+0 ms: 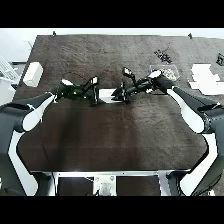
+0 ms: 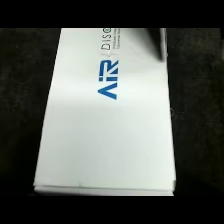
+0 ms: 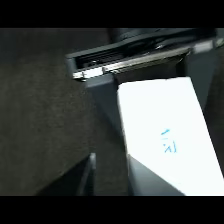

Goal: Fold the box and place the chain.

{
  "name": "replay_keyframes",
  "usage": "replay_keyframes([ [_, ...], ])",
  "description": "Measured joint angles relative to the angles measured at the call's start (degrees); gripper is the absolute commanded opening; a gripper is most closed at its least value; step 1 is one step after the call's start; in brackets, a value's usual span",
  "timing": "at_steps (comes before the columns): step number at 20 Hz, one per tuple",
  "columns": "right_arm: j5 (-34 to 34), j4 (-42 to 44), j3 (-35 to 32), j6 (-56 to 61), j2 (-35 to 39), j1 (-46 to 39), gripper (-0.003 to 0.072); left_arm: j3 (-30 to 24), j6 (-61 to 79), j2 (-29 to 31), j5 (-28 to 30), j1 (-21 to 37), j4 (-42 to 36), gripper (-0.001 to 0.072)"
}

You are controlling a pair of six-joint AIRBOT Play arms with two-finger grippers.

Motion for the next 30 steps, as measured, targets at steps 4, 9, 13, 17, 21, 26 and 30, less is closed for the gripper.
replay_keyframes([
  [4,0.39,2.75,0.72,0.15,0.07,-0.74,0.0017,0.0,0.09,0.0,-0.59,0.0,0.33,0.0334],
  [9,-1.68,1.18,0.98,3.15,0.09,-0.72,0.0015,0.0,0.22,0.0,-0.98,0.0,0.46,0.0334],
  [13,-4.87,-6.34,1.22,9.42,0.17,1.25,0.0015,0.0,0.26,-0.02,-1.05,-0.02,0.52,0.0334],
  [17,-7.39,-13.75,1.46,13.68,0.37,3.56,0.0014,0.0,0.39,0.0,-1.07,0.0,0.66,0.0334],
  [21,-8.15,-15.76,1.68,15.26,1.31,4.04,0.0013,0.0,0.39,0.0,-1.07,-0.02,0.61,0.0334],
  [26,-10.93,-11.32,1.88,16.87,10.84,1.77,0.0013,0.0,0.26,0.0,-1.2,-0.07,0.48,0.0334],
  [30,-13.57,-9.64,-2.08,21.49,22.18,-0.98,0.0014,0.0,0.33,-0.02,-1.25,-0.07,0.48,0.0333],
])
